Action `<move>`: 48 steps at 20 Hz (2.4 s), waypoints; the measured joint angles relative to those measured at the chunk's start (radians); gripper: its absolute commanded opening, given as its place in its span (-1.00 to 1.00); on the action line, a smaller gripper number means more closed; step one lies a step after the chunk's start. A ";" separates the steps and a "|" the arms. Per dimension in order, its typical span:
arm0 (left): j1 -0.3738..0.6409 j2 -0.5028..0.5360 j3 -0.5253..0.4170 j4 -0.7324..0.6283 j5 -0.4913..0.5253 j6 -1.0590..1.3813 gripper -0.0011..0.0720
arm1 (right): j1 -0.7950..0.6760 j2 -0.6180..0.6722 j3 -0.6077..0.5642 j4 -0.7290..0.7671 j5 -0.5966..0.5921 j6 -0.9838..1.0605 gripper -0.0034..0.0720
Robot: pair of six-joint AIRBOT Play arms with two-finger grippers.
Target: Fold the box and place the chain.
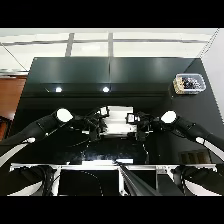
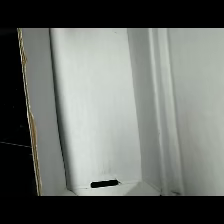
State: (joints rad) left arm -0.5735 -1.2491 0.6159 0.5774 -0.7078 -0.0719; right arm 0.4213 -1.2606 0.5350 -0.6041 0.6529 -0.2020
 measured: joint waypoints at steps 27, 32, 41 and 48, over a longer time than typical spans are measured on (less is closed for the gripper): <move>0.530 0.188 -0.116 0.335 -0.251 -1.228 -0.89 | 0.000 0.000 0.000 0.000 0.000 0.000 0.18; 0.547 0.014 -0.141 0.086 -0.302 -1.136 -0.89 | 0.000 0.000 0.000 0.000 0.000 0.000 0.18; 0.432 -0.115 -0.093 -0.097 -0.324 -0.887 -0.26 | 0.000 0.000 0.000 0.000 0.000 0.001 0.18; 0.408 -0.117 -0.005 -0.133 -0.433 -0.802 0.75 | 0.000 0.000 0.000 0.000 0.000 0.000 0.18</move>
State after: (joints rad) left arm -0.1658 -1.3666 0.6109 0.4442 -1.1408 -0.8738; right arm 0.4213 -1.2606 0.5350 -0.6044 0.6529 -0.2016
